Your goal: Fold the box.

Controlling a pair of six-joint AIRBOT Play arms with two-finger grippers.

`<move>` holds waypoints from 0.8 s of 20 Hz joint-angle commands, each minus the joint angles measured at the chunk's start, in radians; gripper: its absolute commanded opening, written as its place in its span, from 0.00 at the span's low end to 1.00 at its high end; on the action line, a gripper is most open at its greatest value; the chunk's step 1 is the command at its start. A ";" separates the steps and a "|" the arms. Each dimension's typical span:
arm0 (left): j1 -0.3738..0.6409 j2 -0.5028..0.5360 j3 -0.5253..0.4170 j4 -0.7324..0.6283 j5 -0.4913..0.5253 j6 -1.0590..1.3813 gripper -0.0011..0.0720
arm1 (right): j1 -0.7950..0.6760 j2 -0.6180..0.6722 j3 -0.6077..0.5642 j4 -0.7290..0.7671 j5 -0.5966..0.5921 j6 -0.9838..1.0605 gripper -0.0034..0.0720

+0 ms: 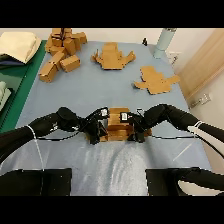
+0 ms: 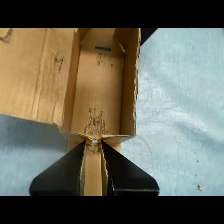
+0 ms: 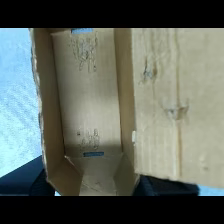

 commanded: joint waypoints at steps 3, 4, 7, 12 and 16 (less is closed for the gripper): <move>-0.021 -0.002 0.013 -0.017 0.026 0.000 0.23 | 0.000 0.000 0.001 0.000 0.001 0.000 0.84; -0.021 -0.002 0.013 -0.027 0.026 0.000 0.23 | 0.000 0.000 0.001 0.000 0.000 0.000 0.84; -0.033 -0.011 0.013 -0.061 0.032 0.000 0.23 | 0.000 0.000 0.000 0.000 0.001 0.000 0.84; -0.052 -0.029 0.014 -0.066 0.035 0.000 0.23 | 0.000 0.000 0.000 0.000 0.000 0.000 0.84; -0.052 -0.029 0.013 -0.066 0.034 -0.001 0.75 | 0.000 0.000 0.000 0.000 0.000 0.000 0.84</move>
